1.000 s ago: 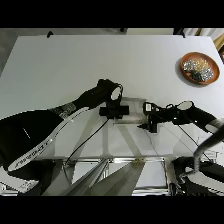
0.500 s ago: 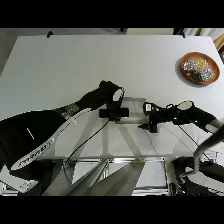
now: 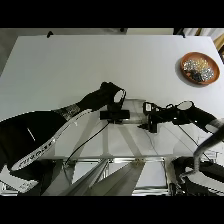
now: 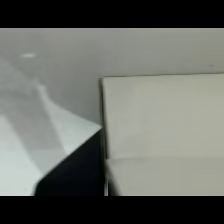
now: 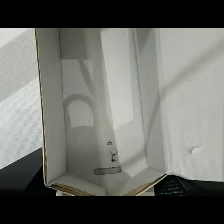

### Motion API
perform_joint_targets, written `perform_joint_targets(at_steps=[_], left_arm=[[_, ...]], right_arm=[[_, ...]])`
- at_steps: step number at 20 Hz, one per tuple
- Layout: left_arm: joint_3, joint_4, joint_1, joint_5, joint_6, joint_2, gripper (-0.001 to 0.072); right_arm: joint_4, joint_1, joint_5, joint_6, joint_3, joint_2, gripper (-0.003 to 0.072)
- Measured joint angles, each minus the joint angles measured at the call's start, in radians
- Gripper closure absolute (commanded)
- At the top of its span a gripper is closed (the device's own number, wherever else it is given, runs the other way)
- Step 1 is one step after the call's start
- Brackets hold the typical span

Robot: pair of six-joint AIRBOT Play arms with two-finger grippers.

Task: Fold the box and place the chain.

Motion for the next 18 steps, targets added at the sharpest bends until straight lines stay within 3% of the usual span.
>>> perform_joint_targets(at_steps=[7,10,12,13,18], left_arm=[[0.000,0.019,0.000,0.007,0.000,0.025,0.0703],[0.000,0.019,-0.003,0.010,-0.001,0.030,0.0642],[0.001,0.008,-0.006,0.023,0.003,0.035,0.0421],[0.001,0.000,-0.007,0.031,0.003,0.035,0.0369],[0.001,0.011,-0.008,0.021,0.003,0.064,0.0367]], right_arm=[[0.005,0.000,0.000,0.000,0.000,0.000,0.0314],[0.003,-0.001,0.000,0.000,0.000,0.000,0.0314],[-0.007,0.000,-0.002,-0.002,0.000,0.000,0.0314],[-0.007,0.000,-0.002,-0.003,0.000,0.000,0.0314],[-0.003,0.000,0.000,-0.002,0.000,0.000,0.0314]])
